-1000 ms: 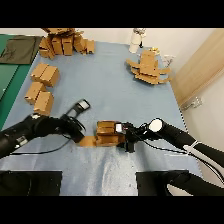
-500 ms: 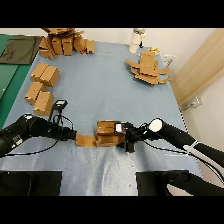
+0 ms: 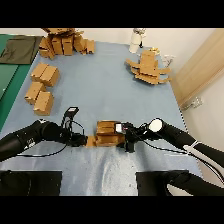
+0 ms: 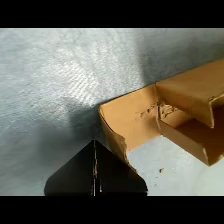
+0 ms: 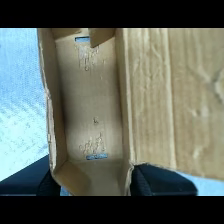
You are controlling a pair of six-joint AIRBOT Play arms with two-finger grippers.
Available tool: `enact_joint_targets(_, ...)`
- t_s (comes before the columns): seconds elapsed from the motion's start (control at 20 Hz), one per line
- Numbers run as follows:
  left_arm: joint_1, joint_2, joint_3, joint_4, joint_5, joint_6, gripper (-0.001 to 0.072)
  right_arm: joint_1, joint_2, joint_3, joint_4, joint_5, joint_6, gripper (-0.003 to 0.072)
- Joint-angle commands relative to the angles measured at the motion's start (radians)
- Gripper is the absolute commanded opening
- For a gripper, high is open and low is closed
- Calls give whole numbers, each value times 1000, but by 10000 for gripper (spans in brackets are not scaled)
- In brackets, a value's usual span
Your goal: Fold the box.
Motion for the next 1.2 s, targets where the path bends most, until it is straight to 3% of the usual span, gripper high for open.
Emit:
enact_joint_targets(0.0,-35,-32,0,-41,36,6,11,1,0,0,0,0,0,498)
enact_joint_targets(0.25,-50,-29,1,-168,62,93,11,1,0,0,0,0,0,498)
enact_joint_targets(0.6,-49,44,2,-189,53,87,11,1,0,0,0,0,0,498)
enact_joint_targets(1.15,-47,48,2,-253,102,88,24,1,0,0,0,0,0,498)
